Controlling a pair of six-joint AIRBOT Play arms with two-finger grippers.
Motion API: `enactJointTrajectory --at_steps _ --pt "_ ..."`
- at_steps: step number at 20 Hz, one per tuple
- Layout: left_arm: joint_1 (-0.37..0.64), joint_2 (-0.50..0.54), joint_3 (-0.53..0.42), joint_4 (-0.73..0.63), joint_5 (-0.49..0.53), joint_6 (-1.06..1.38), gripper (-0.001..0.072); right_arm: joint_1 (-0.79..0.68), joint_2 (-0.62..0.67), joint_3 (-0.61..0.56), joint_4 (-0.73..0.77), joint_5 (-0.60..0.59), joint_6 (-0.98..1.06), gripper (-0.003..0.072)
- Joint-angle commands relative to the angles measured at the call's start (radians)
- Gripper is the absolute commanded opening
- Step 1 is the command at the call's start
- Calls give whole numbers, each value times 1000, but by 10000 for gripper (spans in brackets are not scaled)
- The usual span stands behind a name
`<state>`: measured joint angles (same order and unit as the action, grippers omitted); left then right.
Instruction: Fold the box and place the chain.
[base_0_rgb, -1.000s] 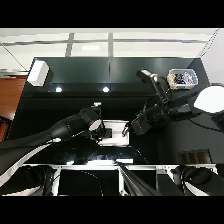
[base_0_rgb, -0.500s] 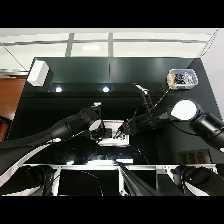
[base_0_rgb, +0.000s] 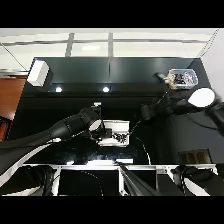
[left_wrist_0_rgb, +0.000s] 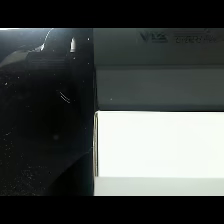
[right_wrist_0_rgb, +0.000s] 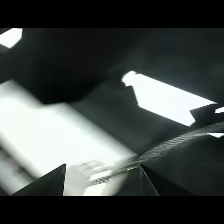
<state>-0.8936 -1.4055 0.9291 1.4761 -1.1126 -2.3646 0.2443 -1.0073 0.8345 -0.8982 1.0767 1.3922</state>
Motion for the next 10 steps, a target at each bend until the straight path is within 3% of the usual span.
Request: enactJointTrajectory --at_steps 1,3,4,6,10 --pt "0 0 0 1 1 0 32 -207 -5 -9 -320 -186 106 506" --pt "0 0 0 4 0 0 31 -284 -48 -19 -428 -346 263 519" --pt "0 0 0 3 0 0 32 -312 -86 -19 -412 -419 264 720" --pt "0 0 0 2 0 0 32 -330 -188 11 -399 -505 268 720" --pt "0 0 0 0 -6 0 32 -337 -441 194 -399 -461 331 720"
